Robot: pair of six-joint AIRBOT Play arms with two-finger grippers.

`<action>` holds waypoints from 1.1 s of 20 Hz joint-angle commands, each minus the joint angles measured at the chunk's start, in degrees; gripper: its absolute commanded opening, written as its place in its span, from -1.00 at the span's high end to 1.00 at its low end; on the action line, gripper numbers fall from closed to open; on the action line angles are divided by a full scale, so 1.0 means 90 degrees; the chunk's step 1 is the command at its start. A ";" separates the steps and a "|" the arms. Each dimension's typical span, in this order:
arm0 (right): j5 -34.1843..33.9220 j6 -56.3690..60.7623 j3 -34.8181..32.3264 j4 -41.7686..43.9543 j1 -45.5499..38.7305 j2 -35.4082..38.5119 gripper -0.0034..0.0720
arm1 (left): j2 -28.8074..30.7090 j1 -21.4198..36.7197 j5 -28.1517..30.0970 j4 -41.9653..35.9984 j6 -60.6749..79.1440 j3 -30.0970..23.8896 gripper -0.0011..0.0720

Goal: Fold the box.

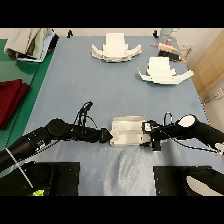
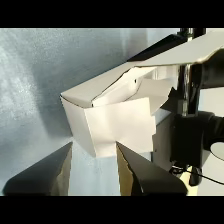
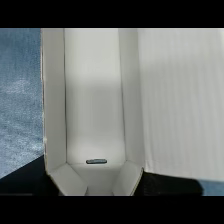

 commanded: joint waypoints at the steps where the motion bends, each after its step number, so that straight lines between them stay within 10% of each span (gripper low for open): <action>1: 0.0000 0.0000 -0.0002 0.0000 0.0002 -0.0005 -0.51 | -0.0019 0.0002 0.0231 -0.0214 -0.0015 0.0017 -0.18; 7: 0.0000 0.0000 -0.0002 0.0000 0.0002 -0.0005 -0.51 | -0.0202 -0.0131 0.0019 0.0175 -0.0452 0.0226 -0.18; 14: 0.0000 0.0000 -0.0002 0.0000 0.0002 -0.0005 -0.51 | -0.0255 -0.1192 0.0041 0.3674 -0.4133 0.0920 -0.18; 22: 0.0000 0.0000 -0.0002 0.0000 0.0002 -0.0005 -0.51 | -0.1700 -0.1865 -0.0425 0.4427 -0.5025 0.2062 -0.18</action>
